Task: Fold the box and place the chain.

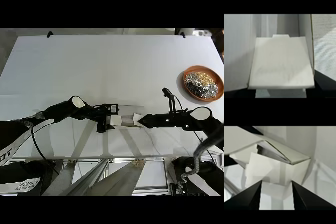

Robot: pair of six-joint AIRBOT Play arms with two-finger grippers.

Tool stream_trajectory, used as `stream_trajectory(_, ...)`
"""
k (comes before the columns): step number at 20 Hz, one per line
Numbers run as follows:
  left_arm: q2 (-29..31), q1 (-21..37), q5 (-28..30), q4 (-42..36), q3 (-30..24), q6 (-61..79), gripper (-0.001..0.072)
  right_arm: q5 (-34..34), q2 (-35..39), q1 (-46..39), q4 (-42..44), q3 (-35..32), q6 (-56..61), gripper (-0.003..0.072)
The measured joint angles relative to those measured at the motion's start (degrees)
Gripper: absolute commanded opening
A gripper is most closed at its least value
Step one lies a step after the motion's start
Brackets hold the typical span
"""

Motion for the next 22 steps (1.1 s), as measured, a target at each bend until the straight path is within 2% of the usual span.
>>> stream_trajectory(4, 0.0, 0.0, 0.0, 0.0, 0.0, 0.0, 0.0387, -3.5, 0.0, 4.9, -7.3, 3.9, 9.7, 0.0426)
stream_trajectory(10, 0.0, 0.0, 0.0, 0.0, 0.0, 0.0, 0.0387, -4.7, 0.0, 11.4, -22.2, 6.5, 26.3, 0.0426)
stream_trajectory(16, 0.0, 0.0, 0.0, 0.0, 0.0, 0.0, 0.0387, -5.9, -2.2, 17.0, -27.6, 8.0, 35.6, 0.0424)
stream_trajectory(22, 0.0, 0.0, 0.0, 0.0, 0.0, 0.0, 0.0387, -3.8, -9.8, 22.4, -34.3, 14.7, 45.6, 0.0423)
